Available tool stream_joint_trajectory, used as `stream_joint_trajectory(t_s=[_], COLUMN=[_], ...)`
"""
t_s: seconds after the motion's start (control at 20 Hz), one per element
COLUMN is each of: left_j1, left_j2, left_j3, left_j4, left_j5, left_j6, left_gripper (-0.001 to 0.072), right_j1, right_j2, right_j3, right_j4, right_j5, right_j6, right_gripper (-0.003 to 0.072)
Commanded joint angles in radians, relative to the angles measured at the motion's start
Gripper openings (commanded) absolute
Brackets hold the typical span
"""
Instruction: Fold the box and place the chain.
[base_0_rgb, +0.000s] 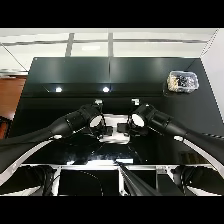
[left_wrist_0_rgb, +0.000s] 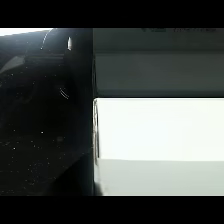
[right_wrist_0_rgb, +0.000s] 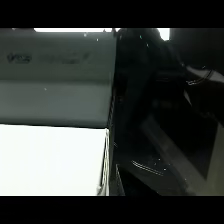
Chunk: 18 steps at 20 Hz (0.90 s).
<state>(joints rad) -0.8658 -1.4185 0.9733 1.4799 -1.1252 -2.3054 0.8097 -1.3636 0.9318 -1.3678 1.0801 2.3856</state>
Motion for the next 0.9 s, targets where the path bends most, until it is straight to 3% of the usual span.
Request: stream_joint_trajectory(t_s=[0.0,0.3,0.35,0.4,0.45,0.6,0.7,0.8,0.85], left_j1=[0.001,0.001,0.001,0.001,0.001,0.001,0.001,0.001,0.001], left_j2=[0.001,0.001,0.001,0.001,0.001,0.001,0.001,0.001,0.001], left_j3=[0.001,0.001,0.001,0.001,0.001,0.001,0.001,0.001,0.001], left_j4=[0.000,0.000,0.000,0.000,0.000,0.000,0.000,0.000,0.000], left_j5=[0.002,0.002,0.002,0.002,0.003,0.003,0.002,0.002,0.002], left_j6=[0.000,0.000,0.000,0.000,0.000,0.001,0.000,0.000,0.001], left_gripper=[0.0026,0.0026,0.0026,0.0026,0.0026,0.0026,0.0026,0.0026,0.0026], right_j1=[0.018,0.021,0.021,0.021,0.021,0.021,0.022,0.021,0.022], right_j2=[-0.021,-0.026,-0.026,-0.026,-0.026,-0.026,-0.026,-0.026,-0.026], right_j3=[0.002,0.002,0.002,0.002,0.002,0.002,0.002,0.002,0.002], right_j4=[0.005,-0.003,-0.003,-0.003,-0.003,-0.005,-0.005,-0.003,-0.003], right_j5=[-0.003,-0.019,-0.019,-0.019,-0.019,-0.020,-0.022,-0.017,-0.018], right_j6=[0.008,0.008,0.008,0.008,0.007,0.004,-0.007,-0.007,-0.008], right_gripper=[0.0188,0.0181,0.0153,0.0048,0.0010,0.0016,0.0261,0.0221,0.0125])
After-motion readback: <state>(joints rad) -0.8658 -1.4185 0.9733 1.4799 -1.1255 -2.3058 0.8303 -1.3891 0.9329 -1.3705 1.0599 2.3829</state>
